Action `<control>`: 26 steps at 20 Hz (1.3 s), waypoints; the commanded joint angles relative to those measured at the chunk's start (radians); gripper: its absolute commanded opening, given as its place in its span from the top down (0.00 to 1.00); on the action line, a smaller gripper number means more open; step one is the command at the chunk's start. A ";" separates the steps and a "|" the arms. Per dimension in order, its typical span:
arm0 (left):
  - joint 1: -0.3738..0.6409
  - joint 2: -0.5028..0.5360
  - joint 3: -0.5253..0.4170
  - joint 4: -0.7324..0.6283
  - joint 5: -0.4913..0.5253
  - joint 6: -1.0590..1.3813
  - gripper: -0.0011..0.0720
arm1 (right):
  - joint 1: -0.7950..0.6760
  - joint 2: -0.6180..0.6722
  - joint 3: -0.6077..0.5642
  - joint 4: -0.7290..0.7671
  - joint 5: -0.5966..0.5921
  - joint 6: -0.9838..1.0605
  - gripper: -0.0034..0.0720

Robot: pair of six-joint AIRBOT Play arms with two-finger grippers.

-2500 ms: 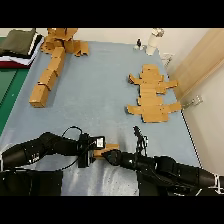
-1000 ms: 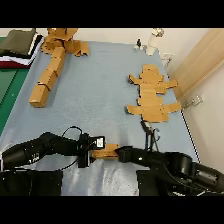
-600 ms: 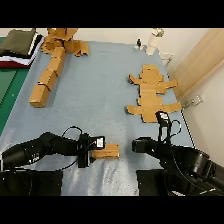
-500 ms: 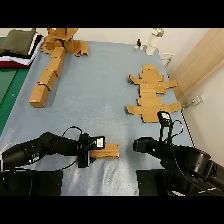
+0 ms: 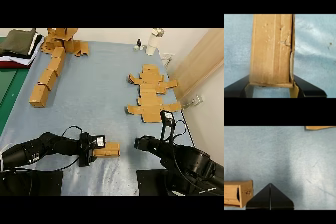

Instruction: Fold the box.

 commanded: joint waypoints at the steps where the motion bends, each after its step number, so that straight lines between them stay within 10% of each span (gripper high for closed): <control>1: 0.000 0.001 0.002 -0.005 -0.030 -0.001 0.33 | 0.000 -0.014 0.001 -0.014 -0.002 0.019 0.96; 11: 0.002 0.058 0.038 0.101 0.007 -0.261 0.34 | 0.000 -0.064 0.001 -0.017 -0.001 0.027 0.96; 15: 0.003 0.173 0.114 0.579 0.082 -0.805 0.34 | 0.000 -0.064 0.001 -0.032 -0.001 0.037 0.96; 20: 0.073 0.291 0.142 1.162 0.477 -1.586 0.33 | 0.000 -0.064 0.001 -0.044 -0.001 0.036 0.96; 26: 0.305 0.364 0.140 1.035 0.557 -1.632 0.33 | 0.000 -0.064 0.001 -0.064 0.000 0.035 0.96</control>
